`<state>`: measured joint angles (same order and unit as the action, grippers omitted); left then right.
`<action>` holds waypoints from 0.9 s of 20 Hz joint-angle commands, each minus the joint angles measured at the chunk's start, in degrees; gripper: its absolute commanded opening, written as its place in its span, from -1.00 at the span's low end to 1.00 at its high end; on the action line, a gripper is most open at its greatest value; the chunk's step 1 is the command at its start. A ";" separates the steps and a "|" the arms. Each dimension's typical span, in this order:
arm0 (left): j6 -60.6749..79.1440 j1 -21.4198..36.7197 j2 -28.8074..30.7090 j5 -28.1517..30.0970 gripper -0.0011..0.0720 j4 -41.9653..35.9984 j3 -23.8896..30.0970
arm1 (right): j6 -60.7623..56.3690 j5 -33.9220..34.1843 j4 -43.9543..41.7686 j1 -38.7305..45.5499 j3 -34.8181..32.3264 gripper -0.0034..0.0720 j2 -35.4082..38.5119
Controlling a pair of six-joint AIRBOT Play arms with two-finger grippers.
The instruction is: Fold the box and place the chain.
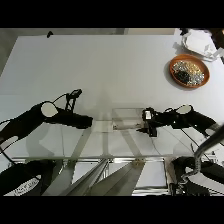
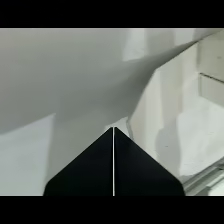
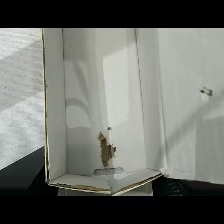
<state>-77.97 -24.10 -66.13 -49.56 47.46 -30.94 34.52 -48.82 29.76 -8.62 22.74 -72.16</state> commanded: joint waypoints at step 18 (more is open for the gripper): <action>24.48 -8.72 -6.54 7.02 -0.02 -29.94 -0.02 | 0.00 0.00 -0.02 0.00 0.00 0.30 0.04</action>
